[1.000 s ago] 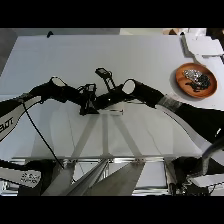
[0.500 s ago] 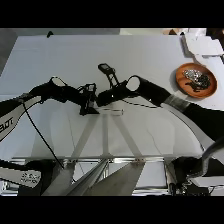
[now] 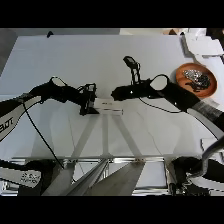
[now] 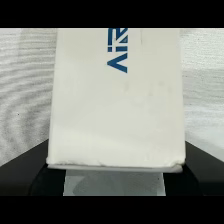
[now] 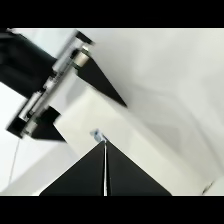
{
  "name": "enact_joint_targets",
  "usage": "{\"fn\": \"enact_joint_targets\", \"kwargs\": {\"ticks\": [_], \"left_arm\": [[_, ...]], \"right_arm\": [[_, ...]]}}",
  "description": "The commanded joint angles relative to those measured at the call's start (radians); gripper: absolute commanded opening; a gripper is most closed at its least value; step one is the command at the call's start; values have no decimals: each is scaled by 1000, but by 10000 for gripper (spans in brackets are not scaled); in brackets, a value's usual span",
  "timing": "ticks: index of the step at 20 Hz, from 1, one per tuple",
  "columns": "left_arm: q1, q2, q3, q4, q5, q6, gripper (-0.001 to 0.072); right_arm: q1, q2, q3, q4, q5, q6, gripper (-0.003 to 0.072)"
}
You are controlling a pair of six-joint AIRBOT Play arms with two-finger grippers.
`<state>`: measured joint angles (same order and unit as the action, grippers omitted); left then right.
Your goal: Fold the box and place the chain.
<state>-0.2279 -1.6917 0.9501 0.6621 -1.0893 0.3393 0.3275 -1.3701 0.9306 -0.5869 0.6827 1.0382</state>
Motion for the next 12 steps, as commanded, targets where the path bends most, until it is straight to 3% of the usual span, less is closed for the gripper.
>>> {"fn": "enact_joint_targets", "kwargs": {"ticks": [1,4,12], "left_arm": [[0,1,0,0,0,0,275],[0,1,0,0,0,0,275],[0,1,0,0,0,0,275]], "right_arm": [[1,21,-126,148,-27,-91,10],[14,-2,-179,143,-84,-97,11],[14,-22,-185,138,-69,-101,11]]}}
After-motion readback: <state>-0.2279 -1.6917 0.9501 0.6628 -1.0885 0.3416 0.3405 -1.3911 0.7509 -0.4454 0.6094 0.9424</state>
